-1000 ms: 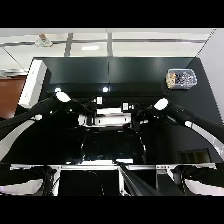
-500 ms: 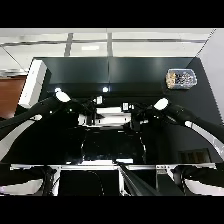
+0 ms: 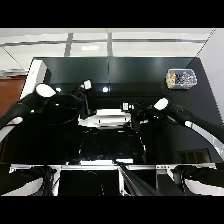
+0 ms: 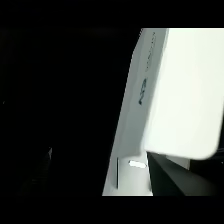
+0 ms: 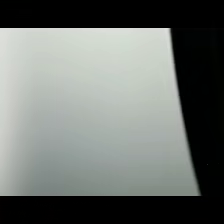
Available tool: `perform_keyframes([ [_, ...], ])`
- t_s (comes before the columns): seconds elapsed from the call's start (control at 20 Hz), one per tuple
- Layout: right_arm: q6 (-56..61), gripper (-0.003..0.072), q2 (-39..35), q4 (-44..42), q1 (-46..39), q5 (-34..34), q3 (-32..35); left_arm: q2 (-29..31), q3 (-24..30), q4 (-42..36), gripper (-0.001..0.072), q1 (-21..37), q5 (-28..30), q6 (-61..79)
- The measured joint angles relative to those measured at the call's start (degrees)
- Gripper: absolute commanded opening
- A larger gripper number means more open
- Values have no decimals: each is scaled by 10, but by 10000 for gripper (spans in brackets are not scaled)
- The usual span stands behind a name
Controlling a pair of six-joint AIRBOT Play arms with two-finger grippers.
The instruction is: Fold the box and place the chain.
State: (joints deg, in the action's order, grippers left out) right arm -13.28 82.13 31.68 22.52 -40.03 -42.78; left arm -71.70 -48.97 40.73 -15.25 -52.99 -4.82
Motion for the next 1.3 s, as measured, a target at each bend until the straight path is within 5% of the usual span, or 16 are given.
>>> perform_keyframes([
  [0.05,0,192,0,0,0,0,0,17,0,22,618,11,-23,-39],
  [0.1,0,191,0,0,0,0,0,31,0,41,387,21,-51,-79],
  [0.15,0,191,0,0,0,0,0,43,0,59,14,32,-84,-122],
  [0.4,0,191,0,-1,0,0,0,64,18,46,24,54,-235,-254],
  [0.55,0,191,0,-1,0,0,0,66,64,-37,23,33,-238,-280],
  [0.75,0,191,0,-1,0,0,0,65,117,-134,24,-25,-111,-291],
  [1.0,0,191,0,-1,0,0,0,58,112,-190,23,-69,81,-260],
  [1.3,1,191,0,-1,0,0,0,-10,49,-134,23,-75,167,-246],
])
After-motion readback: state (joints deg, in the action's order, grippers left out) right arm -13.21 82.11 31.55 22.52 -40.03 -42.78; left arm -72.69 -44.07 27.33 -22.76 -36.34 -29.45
